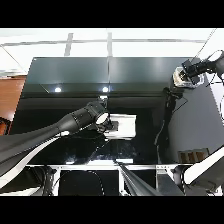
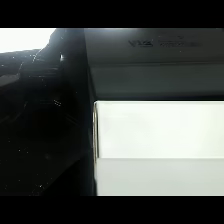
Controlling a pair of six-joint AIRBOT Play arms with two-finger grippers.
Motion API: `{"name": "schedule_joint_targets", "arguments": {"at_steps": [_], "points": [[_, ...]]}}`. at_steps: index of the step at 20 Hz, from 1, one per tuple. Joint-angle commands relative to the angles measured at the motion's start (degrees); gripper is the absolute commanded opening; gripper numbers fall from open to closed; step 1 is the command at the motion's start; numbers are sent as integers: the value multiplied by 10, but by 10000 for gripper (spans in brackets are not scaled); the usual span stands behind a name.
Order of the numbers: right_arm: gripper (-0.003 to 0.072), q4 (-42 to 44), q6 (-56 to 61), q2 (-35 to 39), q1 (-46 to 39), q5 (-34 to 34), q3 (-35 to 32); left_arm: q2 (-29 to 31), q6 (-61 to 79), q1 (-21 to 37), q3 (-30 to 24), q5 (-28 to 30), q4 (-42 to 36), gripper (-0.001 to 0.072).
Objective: Fold the box and place the chain.
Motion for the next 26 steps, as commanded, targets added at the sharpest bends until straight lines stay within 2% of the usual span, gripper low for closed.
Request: {"name": "schedule_joint_targets", "arguments": {"at_steps": [1,7,13,19,24,26], "points": [[10,7,-69,30,-8,9,1,0,0,0,0,0,0,26],[10,12,-203,185,-26,29,1,0,0,0,0,0,0,26],[9,26,-268,366,-27,40,1,0,0,0,0,0,0,26],[9,31,-277,503,-5,157,-1,0,0,0,0,4,0,25],[10,34,-277,586,92,257,-26,0,0,0,0,4,0,26],[10,38,-279,601,130,332,-44,0,0,0,0,4,0,25]]}}
